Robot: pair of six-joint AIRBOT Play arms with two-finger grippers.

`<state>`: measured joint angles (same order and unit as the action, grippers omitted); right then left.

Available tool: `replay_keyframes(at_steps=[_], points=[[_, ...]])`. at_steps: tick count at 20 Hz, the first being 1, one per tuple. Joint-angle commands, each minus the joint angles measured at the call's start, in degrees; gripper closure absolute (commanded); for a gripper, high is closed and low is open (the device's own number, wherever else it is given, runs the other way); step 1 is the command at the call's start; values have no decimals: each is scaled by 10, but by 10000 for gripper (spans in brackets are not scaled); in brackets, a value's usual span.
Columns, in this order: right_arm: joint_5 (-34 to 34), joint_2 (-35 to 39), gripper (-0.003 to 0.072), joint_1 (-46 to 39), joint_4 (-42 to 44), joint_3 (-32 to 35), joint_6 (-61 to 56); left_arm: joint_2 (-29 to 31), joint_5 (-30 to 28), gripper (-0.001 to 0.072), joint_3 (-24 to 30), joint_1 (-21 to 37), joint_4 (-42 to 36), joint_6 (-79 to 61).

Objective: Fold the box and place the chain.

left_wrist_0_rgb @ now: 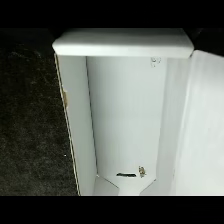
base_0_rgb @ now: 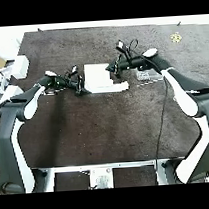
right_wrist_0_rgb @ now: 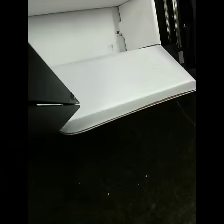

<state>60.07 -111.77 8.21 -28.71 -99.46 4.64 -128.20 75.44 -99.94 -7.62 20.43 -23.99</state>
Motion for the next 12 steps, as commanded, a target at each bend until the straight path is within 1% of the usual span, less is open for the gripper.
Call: replay_keyframes(at_steps=[1,2,3,4,5,6,7,10,12], points=[[16,63,680,9,-195,0,-97,0,0,186,0,0,0,0],[17,74,679,14,-248,2,-124,0,0,186,0,0,0,0],[17,83,606,16,-282,9,-134,0,0,186,0,0,1,0],[20,85,386,16,-296,16,-133,0,0,186,0,0,0,0],[21,84,201,15,-301,24,-132,0,0,186,0,0,0,0],[18,83,136,15,-302,38,-112,0,0,186,0,0,1,0],[12,82,101,16,-300,53,-81,0,0,186,0,0,0,0],[-3,67,105,16,-273,85,-10,0,0,186,0,0,0,0],[-3,46,134,17,-230,86,12,0,0,186,0,0,1,0]])
